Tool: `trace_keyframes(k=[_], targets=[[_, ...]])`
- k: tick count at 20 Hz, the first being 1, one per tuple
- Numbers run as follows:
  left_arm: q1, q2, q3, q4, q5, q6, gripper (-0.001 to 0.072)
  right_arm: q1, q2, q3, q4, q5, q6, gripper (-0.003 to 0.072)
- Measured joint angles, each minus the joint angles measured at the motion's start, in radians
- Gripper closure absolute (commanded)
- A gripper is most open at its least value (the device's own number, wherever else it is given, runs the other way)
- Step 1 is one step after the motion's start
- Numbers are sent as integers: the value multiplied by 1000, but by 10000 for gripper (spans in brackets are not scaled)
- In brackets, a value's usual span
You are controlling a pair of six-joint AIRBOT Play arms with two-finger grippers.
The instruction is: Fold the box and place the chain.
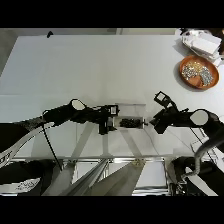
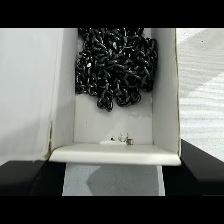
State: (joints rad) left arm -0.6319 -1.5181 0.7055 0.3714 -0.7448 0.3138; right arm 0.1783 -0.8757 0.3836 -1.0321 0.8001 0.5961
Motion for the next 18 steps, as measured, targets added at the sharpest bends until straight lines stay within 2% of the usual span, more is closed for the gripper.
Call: trace_keyframes(k=[5,7,10,12,13,18], targets=[[0,0,0,0,0,0,233,79,-70,-9,-11,-42,-14,355],[0,0,0,0,0,0,233,100,-95,-10,-12,-56,-17,455],[0,0,0,0,0,0,233,117,-127,-10,-12,-76,-17,475],[0,0,0,0,0,0,233,121,-144,-9,-16,-84,-11,608],[0,0,0,0,0,0,233,123,-152,-9,-19,-93,-5,651],[0,0,0,0,0,0,233,127,-166,-10,-18,-103,9,674]])
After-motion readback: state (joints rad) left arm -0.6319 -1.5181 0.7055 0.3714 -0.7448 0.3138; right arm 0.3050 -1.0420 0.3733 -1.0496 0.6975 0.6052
